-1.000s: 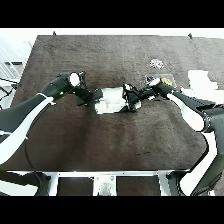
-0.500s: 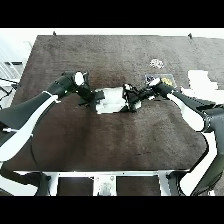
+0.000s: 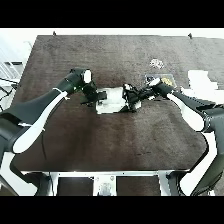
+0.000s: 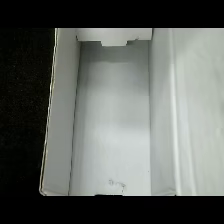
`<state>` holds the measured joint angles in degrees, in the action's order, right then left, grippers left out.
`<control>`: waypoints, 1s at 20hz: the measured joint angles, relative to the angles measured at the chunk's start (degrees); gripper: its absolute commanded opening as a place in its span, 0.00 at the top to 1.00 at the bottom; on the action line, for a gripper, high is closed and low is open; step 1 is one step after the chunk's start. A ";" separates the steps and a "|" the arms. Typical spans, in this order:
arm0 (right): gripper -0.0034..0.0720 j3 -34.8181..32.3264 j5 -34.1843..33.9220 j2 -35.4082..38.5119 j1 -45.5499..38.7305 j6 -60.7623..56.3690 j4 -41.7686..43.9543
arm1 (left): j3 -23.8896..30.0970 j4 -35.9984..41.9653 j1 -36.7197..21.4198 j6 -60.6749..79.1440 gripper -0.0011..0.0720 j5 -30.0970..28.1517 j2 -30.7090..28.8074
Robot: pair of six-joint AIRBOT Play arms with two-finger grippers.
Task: Fold the box and place the chain.
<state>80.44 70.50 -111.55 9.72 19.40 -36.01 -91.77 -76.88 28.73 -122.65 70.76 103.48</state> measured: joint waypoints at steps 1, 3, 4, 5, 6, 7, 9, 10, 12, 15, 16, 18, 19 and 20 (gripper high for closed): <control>0.20 0.00 0.00 0.00 0.00 0.00 0.00 | -0.74 -0.76 0.28 -0.52 0.56 0.85 0.59; 0.20 0.00 0.00 0.00 0.00 0.00 0.00 | -2.49 -1.66 0.90 -1.68 0.56 2.67 1.70; 0.20 0.00 0.00 0.00 0.00 0.00 -0.02 | -3.37 -2.47 1.16 -2.19 0.56 3.50 2.38; 0.20 0.00 0.00 0.00 0.00 0.00 0.00 | -4.22 -2.89 1.29 -2.75 0.56 4.42 2.89; 0.20 0.00 0.00 0.00 0.00 0.00 -0.02 | -5.07 -3.50 1.44 -3.30 0.56 5.46 3.43; 0.20 0.00 0.00 0.00 0.00 0.00 -0.02 | -5.70 -4.07 1.55 -3.67 0.56 6.54 3.93; 0.20 0.00 0.02 0.00 0.02 0.00 0.00 | -6.67 -4.94 1.62 -4.33 0.56 8.39 4.42; 0.20 0.00 0.04 0.00 0.00 0.04 -0.02 | -6.91 -5.33 1.64 -4.66 0.56 9.09 4.68; 0.20 0.00 0.09 0.00 0.02 0.04 0.00 | -7.28 -5.95 1.73 -5.22 0.56 10.08 4.85; 0.20 0.00 0.07 0.00 0.02 0.04 0.00 | -7.50 -6.56 1.79 -5.62 0.56 10.58 5.01; 0.20 0.00 0.07 0.00 0.02 0.04 0.00 | -7.52 -6.62 1.79 -5.66 0.57 10.60 5.05; 0.20 0.00 0.04 0.00 0.02 0.04 0.02 | -7.58 -6.71 1.79 -5.68 0.58 10.67 5.07; 0.20 0.00 0.02 0.00 0.02 0.04 0.00 | -7.58 -6.80 1.81 -5.64 0.60 10.64 5.09; 0.20 0.00 0.02 0.00 0.02 0.02 0.02 | -7.58 -6.93 1.86 -5.55 0.60 10.54 5.09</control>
